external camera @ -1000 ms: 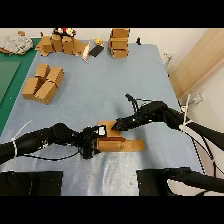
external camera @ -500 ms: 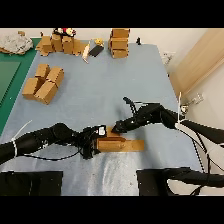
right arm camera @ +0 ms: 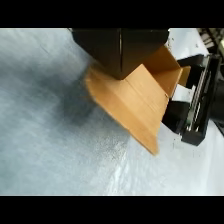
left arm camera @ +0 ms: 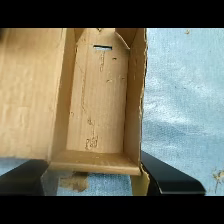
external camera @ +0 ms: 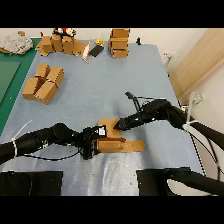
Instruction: Fold the box.
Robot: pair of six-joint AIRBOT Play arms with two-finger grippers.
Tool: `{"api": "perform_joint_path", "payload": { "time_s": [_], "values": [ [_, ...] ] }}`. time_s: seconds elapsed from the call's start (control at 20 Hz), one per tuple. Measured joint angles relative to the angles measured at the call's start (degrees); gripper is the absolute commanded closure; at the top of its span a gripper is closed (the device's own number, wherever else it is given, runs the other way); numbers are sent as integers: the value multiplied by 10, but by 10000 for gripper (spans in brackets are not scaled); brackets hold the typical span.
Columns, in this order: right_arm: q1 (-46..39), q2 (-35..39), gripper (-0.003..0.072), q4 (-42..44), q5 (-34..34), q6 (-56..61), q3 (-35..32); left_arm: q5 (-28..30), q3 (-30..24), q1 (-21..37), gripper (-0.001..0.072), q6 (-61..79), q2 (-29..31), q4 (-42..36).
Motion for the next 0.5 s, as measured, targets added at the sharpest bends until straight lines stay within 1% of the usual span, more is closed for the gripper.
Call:
{"api": "perform_joint_path", "payload": {
  "time_s": [0.1, 0.2, 0.25, 0.3, 0.35, 0.4, 0.5],
  "values": [
    [1, 56, 684, -47, -17, 12, 0, 1, 0, 0, 191, 0, 0, 0],
    [13, 116, 682, -85, -49, 19, -9, 1, 0, 0, 191, 0, 0, 0],
    [23, 144, 640, -104, -68, 21, -16, 1, 0, 0, 191, 0, 0, 0],
    [36, 172, 413, -128, -90, 23, -26, 1, 0, 0, 191, 0, 0, 0],
    [50, 194, 262, -152, -109, 23, -37, 1, 0, 0, 191, 0, 0, 0],
    [65, 214, 235, -183, -125, 23, -50, 1, 0, 0, 191, 0, 0, 0],
    [90, 237, 234, -247, -121, 13, -73, 1, 0, 0, 191, 0, 0, 0]
  ]
}}
